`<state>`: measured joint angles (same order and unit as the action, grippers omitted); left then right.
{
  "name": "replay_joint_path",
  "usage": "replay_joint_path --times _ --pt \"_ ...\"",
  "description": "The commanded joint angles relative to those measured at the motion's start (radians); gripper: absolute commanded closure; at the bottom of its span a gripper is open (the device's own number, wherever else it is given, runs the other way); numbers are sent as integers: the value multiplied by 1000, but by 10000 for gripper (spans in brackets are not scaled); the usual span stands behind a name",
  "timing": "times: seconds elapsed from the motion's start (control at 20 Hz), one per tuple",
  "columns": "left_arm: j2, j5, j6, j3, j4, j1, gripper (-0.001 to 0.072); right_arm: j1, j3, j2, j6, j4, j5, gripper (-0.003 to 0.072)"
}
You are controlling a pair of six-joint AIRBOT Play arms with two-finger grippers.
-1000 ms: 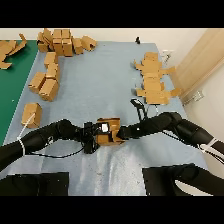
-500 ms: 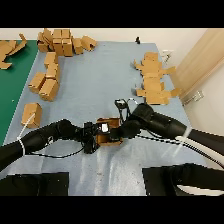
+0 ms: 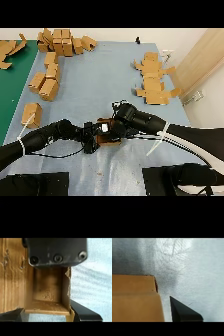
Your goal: Fold the box.
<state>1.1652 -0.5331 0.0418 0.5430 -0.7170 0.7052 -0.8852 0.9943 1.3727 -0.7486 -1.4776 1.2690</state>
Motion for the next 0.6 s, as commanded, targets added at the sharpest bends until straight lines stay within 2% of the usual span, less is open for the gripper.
replay_joint_path --times 0.0,0.05,0.15,0.2,0.3,0.4,0.55 --pt "0 -1 0 0 0 0 228 -2 5 47 17 -29 14 291" --pt "0 -1 0 0 0 0 228 -2 5 56 23 -30 15 295" --pt "0 -1 0 0 0 0 228 -2 5 60 27 -30 15 436" --pt "0 -1 0 0 0 0 228 -2 6 60 26 -30 15 536" --pt "0 -1 0 0 0 0 228 -2 6 60 26 -41 14 641" --pt "0 -2 0 0 0 0 228 -2 6 60 26 -46 12 683" --pt "0 -2 0 0 0 0 228 -2 6 59 23 -59 -14 671"
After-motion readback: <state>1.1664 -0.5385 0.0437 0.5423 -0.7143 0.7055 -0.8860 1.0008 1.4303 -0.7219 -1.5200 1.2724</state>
